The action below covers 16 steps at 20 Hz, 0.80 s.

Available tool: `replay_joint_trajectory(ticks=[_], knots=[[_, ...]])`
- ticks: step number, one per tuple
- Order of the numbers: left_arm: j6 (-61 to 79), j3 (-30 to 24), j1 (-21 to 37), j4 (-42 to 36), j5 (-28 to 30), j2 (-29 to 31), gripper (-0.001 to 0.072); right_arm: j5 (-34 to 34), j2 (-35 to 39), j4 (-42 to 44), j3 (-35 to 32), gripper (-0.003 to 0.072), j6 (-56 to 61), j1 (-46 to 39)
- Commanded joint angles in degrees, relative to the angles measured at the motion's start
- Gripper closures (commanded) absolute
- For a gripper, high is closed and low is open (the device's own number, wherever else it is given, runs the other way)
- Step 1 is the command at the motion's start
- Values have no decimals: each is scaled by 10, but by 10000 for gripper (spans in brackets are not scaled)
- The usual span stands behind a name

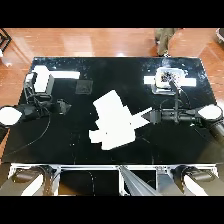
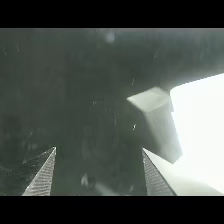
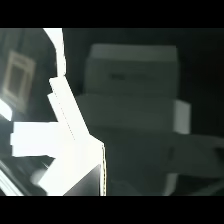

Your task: Fold the box and place the chain.

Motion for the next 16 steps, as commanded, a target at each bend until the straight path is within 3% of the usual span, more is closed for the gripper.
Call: replay_joint_trajectory(ticks=[1,3,6,9,12,16], knots=[[39,0,8,-13,-34,-34,80,18,4,-28,-8,664,-99,9],[101,0,32,-82,-59,-55,81,3,21,-16,-24,664,-121,9],[270,-6,82,-278,-153,-97,82,-72,78,9,-72,665,-136,9],[354,-13,93,-354,-226,-155,80,-120,123,24,-111,665,-136,9],[421,-12,58,-390,-227,-208,80,-120,128,35,-121,665,-136,9],[470,-11,28,-428,-178,-259,80,-120,128,37,-121,665,-134,9]])
